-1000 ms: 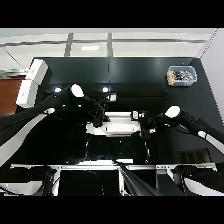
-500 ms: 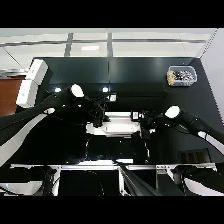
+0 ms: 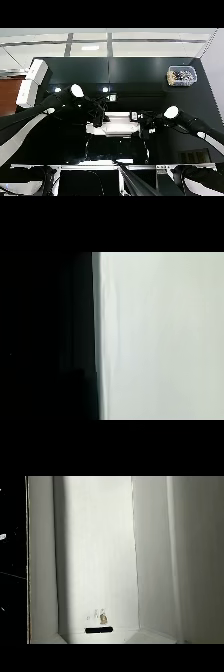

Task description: Fold the box and place the chain.

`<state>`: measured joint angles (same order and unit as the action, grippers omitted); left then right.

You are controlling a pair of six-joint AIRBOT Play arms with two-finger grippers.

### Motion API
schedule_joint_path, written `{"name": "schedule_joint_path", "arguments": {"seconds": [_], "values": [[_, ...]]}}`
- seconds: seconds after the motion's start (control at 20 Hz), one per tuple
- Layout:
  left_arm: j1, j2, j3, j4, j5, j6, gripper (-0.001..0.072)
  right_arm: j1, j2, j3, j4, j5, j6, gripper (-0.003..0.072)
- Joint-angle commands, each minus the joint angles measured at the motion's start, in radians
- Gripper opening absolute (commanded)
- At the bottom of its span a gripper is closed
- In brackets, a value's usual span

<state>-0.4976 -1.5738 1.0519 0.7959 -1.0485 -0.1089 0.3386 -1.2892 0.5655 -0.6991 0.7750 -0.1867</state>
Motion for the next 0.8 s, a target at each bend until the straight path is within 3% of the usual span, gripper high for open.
{"name": "schedule_joint_path", "arguments": {"seconds": [0.0, 0.05, 0.1, 0.15, 0.3, 0.4, 0.45, 0.5, 0.55, 0.65, 0.75], "values": [[0.0, 0.001, 0.0, 0.0, 0.0, 0.0, 0.0026, 0.002, -0.001, -0.001, -0.009, 0.0, 0.003, 0.0652], [0.0, 0.001, 0.0, 0.0, -0.002, 0.0, 0.0026, 0.002, -0.001, -0.001, -0.009, 0.0, 0.003, 0.0651], [0.0, 0.001, 0.0, 0.0, -0.008, 0.0, 0.0026, 0.002, 0.0, -0.001, -0.01, 0.001, 0.002, 0.0557], [0.0, 0.001, 0.0, 0.0, -0.012, -0.001, 0.0026, 0.002, 0.0, -0.001, -0.01, 0.006, 0.0, 0.0397], [0.005, 0.003, 0.008, 0.008, -0.042, -0.005, 0.0042, 0.002, -0.001, -0.001, -0.011, 0.006, 0.0, 0.0397], [0.01, 0.015, 0.029, 0.066, -0.052, -0.067, 0.0289, 0.002, -0.001, -0.001, -0.011, 0.006, 0.0, 0.0397], [0.013, 0.027, 0.048, 0.134, -0.056, -0.151, 0.0459, 0.002, -0.001, -0.001, -0.011, 0.006, 0.0, 0.0395], [0.019, 0.042, 0.071, 0.221, -0.056, -0.258, 0.0618, 0.002, 0.0, -0.001, -0.011, 0.006, 0.0, 0.0341], [0.027, 0.063, 0.098, 0.33, -0.064, -0.392, 0.0697, 0.002, -0.001, -0.001, -0.011, 0.006, 0.001, 0.0342], [0.054, 0.119, 0.139, 0.512, -0.123, -0.587, 0.0697, 0.002, -0.001, -0.001, -0.011, 0.006, 0.002, 0.0342], [0.096, 0.183, 0.154, 0.608, -0.21, -0.735, 0.0692, 0.002, 0.0, -0.001, -0.011, 0.005, 0.002, 0.034]]}}
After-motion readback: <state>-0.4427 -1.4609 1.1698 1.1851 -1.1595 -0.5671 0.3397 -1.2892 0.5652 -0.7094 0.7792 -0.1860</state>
